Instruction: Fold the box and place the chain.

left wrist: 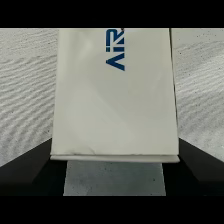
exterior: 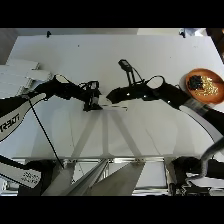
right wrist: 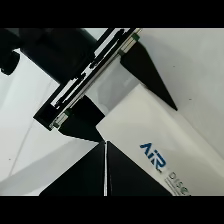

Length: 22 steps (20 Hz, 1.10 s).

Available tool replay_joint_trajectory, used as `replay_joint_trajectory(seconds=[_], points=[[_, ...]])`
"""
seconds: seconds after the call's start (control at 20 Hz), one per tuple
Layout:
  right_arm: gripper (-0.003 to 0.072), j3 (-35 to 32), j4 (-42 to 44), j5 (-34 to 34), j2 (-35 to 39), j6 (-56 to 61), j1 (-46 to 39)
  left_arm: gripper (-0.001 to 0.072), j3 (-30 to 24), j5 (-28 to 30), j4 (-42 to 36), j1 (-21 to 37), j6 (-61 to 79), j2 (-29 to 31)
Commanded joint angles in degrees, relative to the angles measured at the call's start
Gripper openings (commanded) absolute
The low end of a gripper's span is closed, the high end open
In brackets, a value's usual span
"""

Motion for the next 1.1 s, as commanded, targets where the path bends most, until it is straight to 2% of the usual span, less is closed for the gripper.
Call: replay_joint_trajectory(seconds=[0.0, 0.2, 0.5, 0.7, 0.85, 1.05], points=[[0.001, 0.4, 0.0, -5.0, -4.2, 2.6, 2.8, 0.028, 0.0, 0.0, 0.0, 0.0, 0.0, 0.0], [0.001, 0.5, -1.1, -5.9, -7.7, 5.7, 4.1, 0.028, 0.0, 0.0, 0.0, 0.0, 0.0, 0.0], [0.001, 0.9, -2.8, -4.2, -6.4, 5.4, 4.0, 0.028, 0.0, 0.0, 0.0, 0.0, 0.0, 0.0], [0.0011, 0.9, -9.0, -8.1, 1.0, 5.0, 3.1, 0.028, 0.0, 0.0, 0.0, 0.0, 0.0, 0.0], [0.0011, 0.9, -15.2, -7.8, 8.3, 6.8, -1.4, 0.028, 0.0, 0.0, 0.0, 0.0, 0.0, 0.0], [0.0011, 0.9, -31.0, -4.7, 17.4, 16.9, -12.2, 0.028, 0.0, 0.0, 0.0, 0.0, 0.0, 0.0]])
